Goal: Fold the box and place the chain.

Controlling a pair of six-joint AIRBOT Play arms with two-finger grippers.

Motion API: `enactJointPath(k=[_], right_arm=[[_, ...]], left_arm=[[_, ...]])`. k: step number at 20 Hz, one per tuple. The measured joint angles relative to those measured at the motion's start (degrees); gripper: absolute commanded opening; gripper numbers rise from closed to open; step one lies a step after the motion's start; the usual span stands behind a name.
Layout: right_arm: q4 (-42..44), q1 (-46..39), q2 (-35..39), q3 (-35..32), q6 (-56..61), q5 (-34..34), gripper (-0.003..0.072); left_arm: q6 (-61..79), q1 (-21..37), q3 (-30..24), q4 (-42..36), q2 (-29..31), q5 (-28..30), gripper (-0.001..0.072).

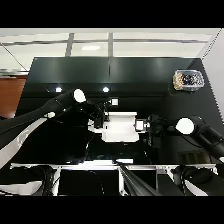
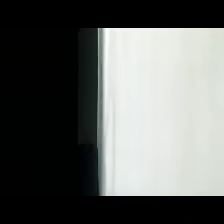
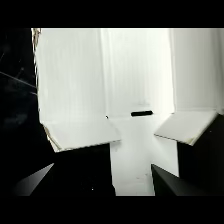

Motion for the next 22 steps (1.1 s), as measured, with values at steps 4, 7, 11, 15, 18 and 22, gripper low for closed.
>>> enactJointPath(k=[4, 7, 11, 15, 18, 22], right_arm=[[1.7, 1.1, -1.8, -0.8, -0.3, -1.4, 0.0696], [5.1, 1.3, -2.5, -1.8, -0.4, -3.4, 0.0696], [8.6, 1.6, -2.9, -3.5, -0.8, -6.8, 0.0696], [11.0, 3.0, -3.0, -4.6, -0.8, -10.5, 0.0696], [11.5, 4.0, -2.3, -4.2, -0.8, -12.3, 0.0696], [7.0, 4.5, -0.1, -1.6, -1.4, -14.1, 0.0696]], left_arm=[[0.0, 0.0, 0.0, 0.2, -0.3, -0.3, 0.0025], [-0.7, 0.0, 0.0, 0.4, -0.3, -0.5, 0.0025], [-1.0, 0.0, 0.0, 0.6, -0.3, -0.5, 0.0026], [-1.1, 0.0, 0.0, 0.6, -0.3, -0.6, 0.0025], [-1.1, 0.0, 0.0, 0.6, -0.3, -0.6, 0.0025], [-1.2, 0.0, -0.1, 0.7, -0.3, -0.6, 0.0025]])
